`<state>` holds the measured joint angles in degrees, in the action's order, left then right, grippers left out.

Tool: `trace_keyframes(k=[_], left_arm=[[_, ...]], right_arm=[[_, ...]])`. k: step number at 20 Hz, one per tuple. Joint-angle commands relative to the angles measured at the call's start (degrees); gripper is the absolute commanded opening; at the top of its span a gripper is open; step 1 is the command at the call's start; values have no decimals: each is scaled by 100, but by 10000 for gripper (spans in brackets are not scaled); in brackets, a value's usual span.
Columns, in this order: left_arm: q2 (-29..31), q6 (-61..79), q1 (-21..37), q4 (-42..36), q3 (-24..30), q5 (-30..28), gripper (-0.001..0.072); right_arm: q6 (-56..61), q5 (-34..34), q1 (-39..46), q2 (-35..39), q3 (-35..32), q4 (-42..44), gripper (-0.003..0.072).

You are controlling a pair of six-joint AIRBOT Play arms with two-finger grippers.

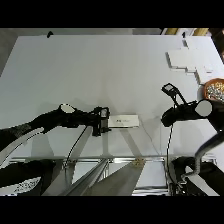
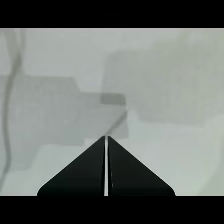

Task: Fold the box and place the chain.

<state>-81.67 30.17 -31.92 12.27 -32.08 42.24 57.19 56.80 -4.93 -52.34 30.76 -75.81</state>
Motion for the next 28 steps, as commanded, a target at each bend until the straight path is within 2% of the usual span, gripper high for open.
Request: trace_keyframes(k=[1, 12, 14, 16, 18, 20, 23, 26, 28], left_arm=[[4, 0, 4, 0, 0, 0, 69], [17, -114, 24, 26, 0, -2, 68], [192, -234, 63, 50, 0, -42, 67], [658, -435, 125, 234, 0, -26, 68], [1377, -1189, 245, 671, 0, -186, 67], [2188, -2649, 557, 1228, 0, -566, 70], [3289, -5042, 1351, 2415, 0, -1099, 72], [3982, -7401, 2470, 4039, 0, -1047, 69], [4085, -9197, 3268, 5287, 2, -732, 70]], right_arm=[[195, 87, 28, -63, -17, -155, 17], [195, 87, 28, -63, -17, -155, 17], [195, 87, 28, -63, -17, -155, 17], [195, 87, 28, -63, -17, -155, 17], [195, 90, 28, -63, -17, -155, 17], [195, 87, 28, -63, -17, -155, 17], [195, 87, 28, -63, -17, -155, 17], [195, 87, 28, -63, -17, -155, 17], [195, 87, 28, -63, -17, -155, 17]])
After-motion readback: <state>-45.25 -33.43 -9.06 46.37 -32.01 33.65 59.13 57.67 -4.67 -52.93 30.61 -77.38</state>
